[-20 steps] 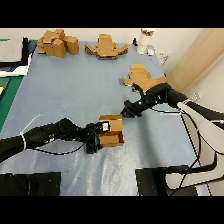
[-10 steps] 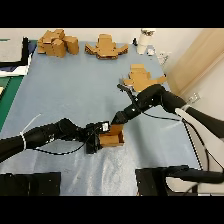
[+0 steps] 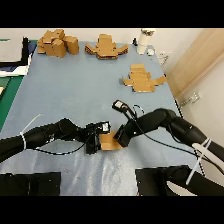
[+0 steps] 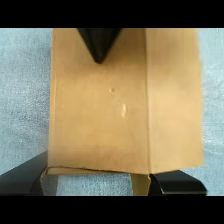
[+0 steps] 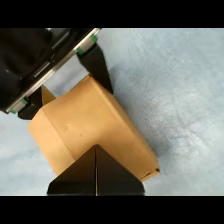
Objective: Fold the box.
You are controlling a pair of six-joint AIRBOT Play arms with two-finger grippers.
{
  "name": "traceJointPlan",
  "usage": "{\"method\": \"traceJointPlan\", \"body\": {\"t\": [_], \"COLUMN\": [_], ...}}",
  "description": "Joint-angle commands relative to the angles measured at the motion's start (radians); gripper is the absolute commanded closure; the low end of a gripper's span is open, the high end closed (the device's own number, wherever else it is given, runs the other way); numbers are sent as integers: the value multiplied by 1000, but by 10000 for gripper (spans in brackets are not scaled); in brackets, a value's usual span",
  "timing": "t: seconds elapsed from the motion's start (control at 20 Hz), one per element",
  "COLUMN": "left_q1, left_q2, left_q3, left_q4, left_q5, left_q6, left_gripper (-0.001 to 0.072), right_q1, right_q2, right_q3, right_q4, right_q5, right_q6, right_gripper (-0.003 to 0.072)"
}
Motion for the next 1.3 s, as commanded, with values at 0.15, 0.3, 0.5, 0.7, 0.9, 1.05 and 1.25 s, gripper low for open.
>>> {"method": "traceJointPlan", "body": {"t": [0.15, 0.3, 0.5, 0.7, 0.9, 1.05, 1.25], "left_q1": [0, 0, 0, 0, 0, 0, 0], "left_q2": [0, 0, 0, 0, 0, 0, 0], "left_q3": [0, 0, 0, 0, 0, 0, 0], "left_q4": [0, 0, 0, 0, 0, 0, 0], "left_q5": [3, 3, 3, 3, 3, 3, 3], "left_q6": [0, 0, 0, 0, 0, 0, 0], "left_gripper": [153, 152, 152, 152, 152, 152, 152], "right_q1": [184, 232, 327, 426, 462, 462, 466], "right_q2": [93, 109, 111, 127, 188, 217, 221], "right_q3": [-59, -59, -75, -110, -171, -176, -200], "right_q4": [-267, -297, -426, -518, -585, -594, -591], "right_q5": [207, 230, 289, 324, 407, 367, 358], "right_q6": [62, 58, 49, 54, 79, 77, 39], "right_gripper": [681, 682, 681, 681, 681, 675, 460]}}
